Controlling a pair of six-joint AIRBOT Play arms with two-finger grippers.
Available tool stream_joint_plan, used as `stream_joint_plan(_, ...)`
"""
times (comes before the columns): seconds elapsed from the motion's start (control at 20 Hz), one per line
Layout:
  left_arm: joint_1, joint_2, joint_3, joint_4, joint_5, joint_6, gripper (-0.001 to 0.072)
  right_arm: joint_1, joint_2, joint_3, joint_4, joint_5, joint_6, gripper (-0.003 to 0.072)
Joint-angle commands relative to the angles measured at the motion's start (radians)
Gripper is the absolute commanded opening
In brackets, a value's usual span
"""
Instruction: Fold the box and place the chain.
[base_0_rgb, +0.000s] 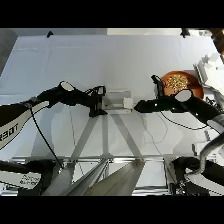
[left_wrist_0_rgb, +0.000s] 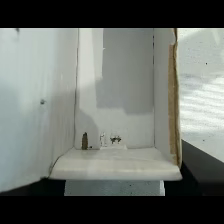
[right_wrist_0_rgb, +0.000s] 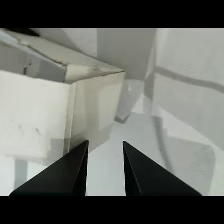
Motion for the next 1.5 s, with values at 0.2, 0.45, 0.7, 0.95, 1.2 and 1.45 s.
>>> stream_joint_plan(0.2,0.0,0.0,0.0,0.002,-0.001,0.002,0.0257,0.0,0.062,0.0,-0.022,-0.063,0.011,0.0223)
stream_joint_plan(0.45,0.0,0.0,0.0,0.002,-0.002,0.002,0.0257,0.005,0.076,0.0,-0.016,-0.048,0.008,0.0341)
stream_joint_plan(0.7,0.0,0.0,0.0,0.002,-0.002,0.002,0.0257,0.076,0.076,0.0,0.011,-0.072,-0.001,0.0341)
stream_joint_plan(0.95,0.0,0.0,0.0,0.002,-0.002,0.002,0.0257,0.096,0.076,0.0,0.02,-0.101,-0.001,0.0347)
stream_joint_plan(1.2,0.0,0.0,0.0,0.002,-0.002,0.002,0.0257,0.13,0.073,0.0,0.003,-0.223,0.024,0.0461)
stream_joint_plan(1.45,0.0,0.0,0.0,0.002,-0.002,0.002,0.0257,0.17,0.059,0.0,-0.003,-0.238,0.064,0.0461)
